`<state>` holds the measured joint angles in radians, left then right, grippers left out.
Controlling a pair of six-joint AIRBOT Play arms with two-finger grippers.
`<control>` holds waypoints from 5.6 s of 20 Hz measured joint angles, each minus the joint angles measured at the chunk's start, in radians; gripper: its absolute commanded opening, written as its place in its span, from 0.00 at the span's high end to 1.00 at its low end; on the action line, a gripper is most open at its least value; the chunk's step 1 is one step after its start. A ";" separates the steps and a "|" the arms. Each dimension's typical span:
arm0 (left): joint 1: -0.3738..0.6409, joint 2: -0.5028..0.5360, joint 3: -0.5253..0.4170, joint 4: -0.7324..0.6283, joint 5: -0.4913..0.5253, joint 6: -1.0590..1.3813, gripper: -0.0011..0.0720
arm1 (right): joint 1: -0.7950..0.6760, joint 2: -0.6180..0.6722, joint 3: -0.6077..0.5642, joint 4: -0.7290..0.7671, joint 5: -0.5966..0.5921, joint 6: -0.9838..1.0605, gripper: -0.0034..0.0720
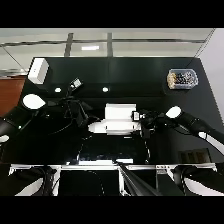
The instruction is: Fold the box and place the chain.
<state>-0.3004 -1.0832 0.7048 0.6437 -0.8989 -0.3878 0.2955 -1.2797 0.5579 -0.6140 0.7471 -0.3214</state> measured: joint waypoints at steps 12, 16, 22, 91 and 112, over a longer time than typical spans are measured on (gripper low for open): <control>-0.186 -0.142 0.003 0.188 0.079 0.396 0.17 | 0.000 0.000 0.000 0.000 0.000 0.000 0.79; -0.201 -0.170 0.004 0.171 0.078 0.412 0.51 | 0.000 0.000 0.000 0.000 0.000 0.000 0.78; -0.207 -0.180 0.004 0.113 0.080 0.418 0.71 | 0.000 0.000 0.000 0.000 0.000 0.000 0.78; 0.095 -0.365 -0.018 -0.162 -0.209 -0.590 0.10 | 0.000 0.000 0.000 0.000 0.000 0.000 0.79; 0.032 -0.363 0.110 -0.195 -0.334 -0.621 0.43 | 0.000 0.000 0.000 0.000 0.000 0.000 0.78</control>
<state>-0.2684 -1.4464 0.8146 0.4488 -1.2331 -1.0092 0.2955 -1.2797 0.5579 -0.6140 0.7471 -0.3214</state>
